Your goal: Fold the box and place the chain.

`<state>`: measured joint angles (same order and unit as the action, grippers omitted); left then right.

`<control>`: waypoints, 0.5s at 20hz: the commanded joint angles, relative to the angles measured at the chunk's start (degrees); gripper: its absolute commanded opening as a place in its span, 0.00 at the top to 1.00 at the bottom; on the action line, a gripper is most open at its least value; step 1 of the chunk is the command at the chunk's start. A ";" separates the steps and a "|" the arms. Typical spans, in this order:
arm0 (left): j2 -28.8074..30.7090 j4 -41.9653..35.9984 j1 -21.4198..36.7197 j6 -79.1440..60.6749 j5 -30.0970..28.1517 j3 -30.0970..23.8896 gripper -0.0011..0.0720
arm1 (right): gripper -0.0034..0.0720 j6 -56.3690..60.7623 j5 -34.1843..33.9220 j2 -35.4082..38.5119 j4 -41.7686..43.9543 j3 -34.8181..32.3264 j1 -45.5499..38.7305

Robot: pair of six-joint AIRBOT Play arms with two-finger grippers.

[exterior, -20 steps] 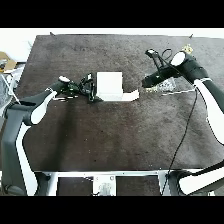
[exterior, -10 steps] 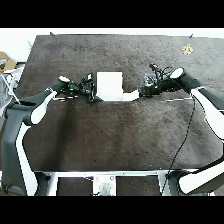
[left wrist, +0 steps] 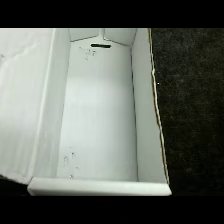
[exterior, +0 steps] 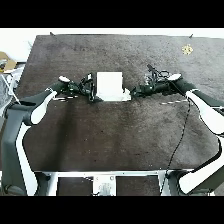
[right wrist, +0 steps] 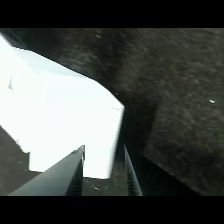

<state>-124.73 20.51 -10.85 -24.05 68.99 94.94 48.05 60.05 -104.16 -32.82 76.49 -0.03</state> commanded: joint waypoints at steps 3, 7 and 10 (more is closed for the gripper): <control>0.02 0.00 0.02 0.00 -0.02 0.04 0.36 | 0.41 -1.11 2.51 -0.15 3.37 0.04 -0.04; 0.02 0.02 0.02 0.00 -0.02 0.04 0.36 | 0.70 -0.24 1.57 -0.13 -0.90 0.07 -1.27; 0.02 0.00 0.02 0.00 -0.02 0.04 0.36 | 0.85 0.74 -0.83 -0.15 -3.23 0.04 -2.82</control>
